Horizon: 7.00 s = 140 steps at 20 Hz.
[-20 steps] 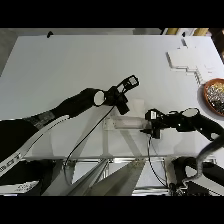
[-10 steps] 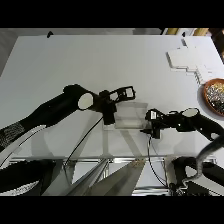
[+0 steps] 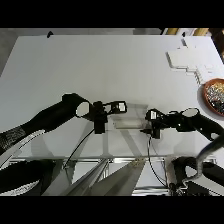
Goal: Fold the box and place the chain.
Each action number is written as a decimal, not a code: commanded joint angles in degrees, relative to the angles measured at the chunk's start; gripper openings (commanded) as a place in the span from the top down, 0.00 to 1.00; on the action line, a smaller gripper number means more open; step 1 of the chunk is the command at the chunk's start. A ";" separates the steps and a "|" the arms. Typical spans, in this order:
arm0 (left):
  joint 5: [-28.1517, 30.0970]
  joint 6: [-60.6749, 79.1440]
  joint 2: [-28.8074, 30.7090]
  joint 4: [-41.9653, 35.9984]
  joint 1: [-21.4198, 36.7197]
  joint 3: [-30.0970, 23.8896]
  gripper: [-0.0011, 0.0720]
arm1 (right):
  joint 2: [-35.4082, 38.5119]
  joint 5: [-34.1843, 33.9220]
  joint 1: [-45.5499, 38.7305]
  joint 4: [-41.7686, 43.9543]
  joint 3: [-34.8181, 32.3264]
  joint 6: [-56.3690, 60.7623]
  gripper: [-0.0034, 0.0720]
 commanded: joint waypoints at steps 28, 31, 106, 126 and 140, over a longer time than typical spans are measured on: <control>13.16 26.18 -2.69 -14.62 -0.31 -5.14 0.42 | 0.00 0.00 0.02 0.02 -0.02 0.02 0.41; 12.92 26.14 -3.32 -15.19 -0.83 -5.14 0.44 | 0.00 0.00 0.02 0.02 -0.02 0.02 0.41; 3.04 -47.39 0.70 -27.47 8.76 -6.62 0.98 | 0.00 0.00 0.02 0.02 -0.02 0.02 0.41; 8.41 -47.41 0.76 -26.53 2.01 -3.54 0.58 | 0.00 0.00 0.02 0.02 -0.02 0.02 0.41; 3.58 -68.61 -2.82 -6.62 -1.84 4.04 0.44 | 0.00 0.00 0.02 0.02 -0.02 0.04 0.41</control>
